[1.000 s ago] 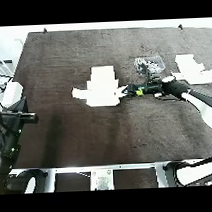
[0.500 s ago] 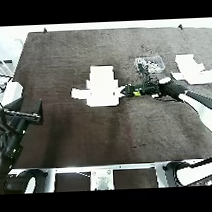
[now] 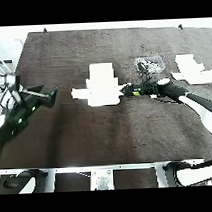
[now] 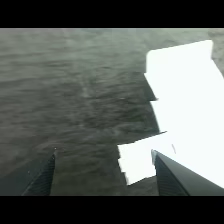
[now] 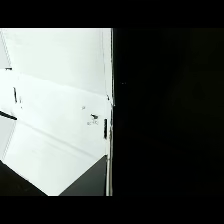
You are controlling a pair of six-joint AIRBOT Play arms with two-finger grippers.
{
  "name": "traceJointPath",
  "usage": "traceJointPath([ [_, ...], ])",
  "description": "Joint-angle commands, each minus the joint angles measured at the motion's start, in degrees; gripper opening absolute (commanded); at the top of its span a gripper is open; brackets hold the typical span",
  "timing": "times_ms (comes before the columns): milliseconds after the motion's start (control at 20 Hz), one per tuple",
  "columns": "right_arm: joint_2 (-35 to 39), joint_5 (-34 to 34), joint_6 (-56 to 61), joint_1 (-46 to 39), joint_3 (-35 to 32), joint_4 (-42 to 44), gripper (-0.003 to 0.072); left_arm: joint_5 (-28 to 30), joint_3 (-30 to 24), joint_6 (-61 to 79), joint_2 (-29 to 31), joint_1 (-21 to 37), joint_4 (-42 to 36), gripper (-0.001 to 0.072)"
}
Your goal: Fold the box and place the chain.
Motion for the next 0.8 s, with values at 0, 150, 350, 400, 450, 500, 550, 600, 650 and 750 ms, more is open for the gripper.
traceJointPath([
  [0, 0.2, -2.1, -0.5, 0.9, -0.4, 1.3, -0.0001, -9.3, 12.9, -2.2, -18.1, 0.0, 0.1, 0.0675],
  [150, 0.2, -2.8, -2.0, 1.9, -0.4, 1.4, 0.0000, -15.2, 24.3, -6.9, -29.4, 0.0, 4.9, 0.0674],
  [350, 0.2, -2.9, -2.3, 1.8, -0.4, 1.4, 0.0001, -26.7, 43.2, -29.2, -40.9, 0.0, 27.4, 0.0647],
  [400, 0.2, -2.9, -2.5, 1.7, -0.4, 1.4, 0.0001, -31.4, 48.7, -34.4, -44.0, 0.0, 32.7, 0.0648],
  [450, 0.2, -2.9, -3.1, 1.7, -0.4, 1.4, 0.0001, -36.3, 53.6, -37.6, -46.9, 0.0, 36.1, 0.0647],
  [500, 0.2, -2.9, -3.1, 1.7, -0.4, 1.4, 0.0001, -41.5, 58.6, -40.1, -50.0, 0.0, 38.0, 0.0647],
  [550, 0.2, -2.9, -3.1, 1.7, -0.4, 1.4, 0.0001, -45.4, 62.8, -41.8, -52.8, 0.0, 38.9, 0.0647],
  [600, 0.2, -2.9, -3.1, 1.8, -0.5, 1.4, 0.0001, -48.3, 66.8, -43.0, -55.6, 0.0, 38.9, 0.0647],
  [650, 0.2, -2.9, -3.1, 1.8, -0.5, 1.4, 0.0001, -50.0, 69.9, -43.8, -58.1, -0.2, 38.9, 0.0647],
  [750, 0.2, -2.9, -3.0, 1.8, -0.5, 1.4, 0.0002, -52.7, 74.5, -45.2, -62.7, -0.8, 38.8, 0.0647],
])
